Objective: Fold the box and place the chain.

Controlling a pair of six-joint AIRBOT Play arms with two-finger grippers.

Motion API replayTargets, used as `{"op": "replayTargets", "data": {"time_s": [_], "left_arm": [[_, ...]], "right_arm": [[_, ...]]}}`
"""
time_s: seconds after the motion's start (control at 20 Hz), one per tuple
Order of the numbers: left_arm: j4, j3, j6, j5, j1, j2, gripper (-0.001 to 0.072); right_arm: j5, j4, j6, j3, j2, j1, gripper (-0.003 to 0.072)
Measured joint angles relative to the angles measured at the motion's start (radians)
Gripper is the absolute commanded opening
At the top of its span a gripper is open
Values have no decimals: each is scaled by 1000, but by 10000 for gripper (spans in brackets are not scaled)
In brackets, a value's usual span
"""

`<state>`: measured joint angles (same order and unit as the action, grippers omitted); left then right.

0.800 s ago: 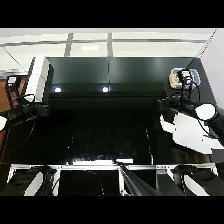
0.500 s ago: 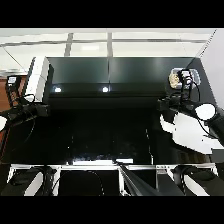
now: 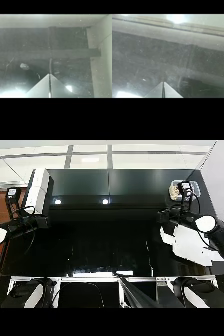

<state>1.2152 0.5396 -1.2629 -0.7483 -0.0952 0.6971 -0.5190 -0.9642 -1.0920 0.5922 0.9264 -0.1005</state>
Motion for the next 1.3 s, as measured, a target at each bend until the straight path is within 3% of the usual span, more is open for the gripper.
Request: {"op": "replayTargets", "data": {"time_s": [0.1, 0.2, 0.35, 0.4, 0.45, 0.7, 0.95, 1.1, 1.3], "left_arm": [[-13, 0, 0, 15, 0, 0, 27], [-20, 0, 0, 27, 0, 0, 27], [-35, -1, 0, 39, 0, 0, 36], [-40, -1, 0, 39, 0, 0, 291], [-48, -1, 0, 34, 0, 1, 718], [-68, -1, -2, -39, 0, 8, 705], [-84, -1, -5, -83, 0, 9, 705], [-109, -1, -5, -94, 0, 9, 705], [-124, -1, -5, -100, 0, 9, 705]], "right_arm": [[-20, 62, -2, 0, 0, -1, 38], [-42, 121, -7, 0, 0, 2, 714], [-107, 152, -39, 5, 0, 37, 711], [-140, 137, -77, 16, 0, 70, 711], [-181, 102, -129, 32, 0, 114, 711], [-463, -162, -327, 161, 0, 530, 710], [-667, -309, -301, 212, 31, 1000, 710], [-700, -351, -266, 220, 87, 1146, 710], [-721, -439, -204, 228, 210, 1213, 710]]}}
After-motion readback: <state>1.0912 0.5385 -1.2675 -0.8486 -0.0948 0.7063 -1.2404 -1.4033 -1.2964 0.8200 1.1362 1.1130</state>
